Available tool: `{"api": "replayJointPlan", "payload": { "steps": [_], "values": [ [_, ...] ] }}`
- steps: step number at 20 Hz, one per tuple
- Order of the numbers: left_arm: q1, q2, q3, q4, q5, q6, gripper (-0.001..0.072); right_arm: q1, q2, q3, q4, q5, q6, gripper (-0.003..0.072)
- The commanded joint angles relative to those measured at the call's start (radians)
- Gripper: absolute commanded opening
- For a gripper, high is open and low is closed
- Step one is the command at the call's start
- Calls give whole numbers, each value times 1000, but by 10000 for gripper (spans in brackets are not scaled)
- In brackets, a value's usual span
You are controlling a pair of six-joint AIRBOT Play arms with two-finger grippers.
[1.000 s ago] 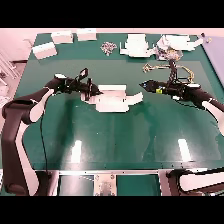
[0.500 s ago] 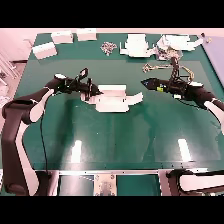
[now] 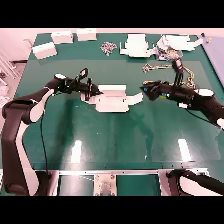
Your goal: Fold the box and place the chain.
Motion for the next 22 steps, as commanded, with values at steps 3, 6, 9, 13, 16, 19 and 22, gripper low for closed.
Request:
{"api": "replayJointPlan", "payload": {
  "steps": [3,6,9,13,16,19,22],
  "values": [
    [0,1,1,-2,0,0,18,175,42,-91,-306,-15,-285,489],
    [0,1,1,-2,0,0,19,291,41,-115,-399,-117,-287,513],
    [0,1,1,-2,0,0,19,360,16,-116,-408,-180,-289,562],
    [0,1,1,-2,0,0,19,409,-45,-116,-410,-283,-339,607],
    [0,1,1,-2,0,0,19,416,-87,-116,-406,-411,-338,607],
    [0,1,1,-2,0,0,19,416,-112,-116,-386,-463,-335,607],
    [0,1,1,-2,0,0,19,416,-114,-116,-298,-523,-336,607]
  ]
}}
